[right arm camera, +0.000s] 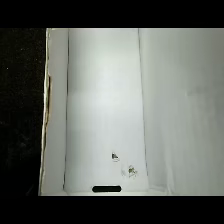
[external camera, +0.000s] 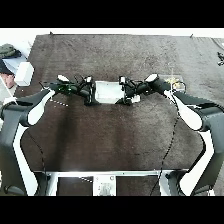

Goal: Fold the box and place the chain.

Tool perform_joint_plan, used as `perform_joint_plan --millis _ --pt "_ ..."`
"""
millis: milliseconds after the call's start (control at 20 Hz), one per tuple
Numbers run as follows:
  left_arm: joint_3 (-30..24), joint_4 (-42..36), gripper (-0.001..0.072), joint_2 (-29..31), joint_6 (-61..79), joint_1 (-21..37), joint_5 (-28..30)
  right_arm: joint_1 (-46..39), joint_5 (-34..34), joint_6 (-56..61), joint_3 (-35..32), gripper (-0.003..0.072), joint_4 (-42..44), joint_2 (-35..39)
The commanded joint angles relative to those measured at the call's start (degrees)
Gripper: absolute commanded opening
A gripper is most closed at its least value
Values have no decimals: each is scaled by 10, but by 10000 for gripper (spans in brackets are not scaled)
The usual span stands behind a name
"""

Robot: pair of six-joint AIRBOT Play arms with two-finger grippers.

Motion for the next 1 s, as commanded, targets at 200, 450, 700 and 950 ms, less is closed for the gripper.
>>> perform_joint_plan --millis 200,450,700,950 --pt "0 -9 717 0 1 0 -1 0 0 0 0 437 0 0" --pt "0 -10 716 0 5 0 6 0 0 0 0 437 0 0" --pt "0 -10 482 0 5 0 9 0 0 0 0 437 0 0" --pt "0 -9 404 0 5 0 9 0 0 0 0 437 0 0"
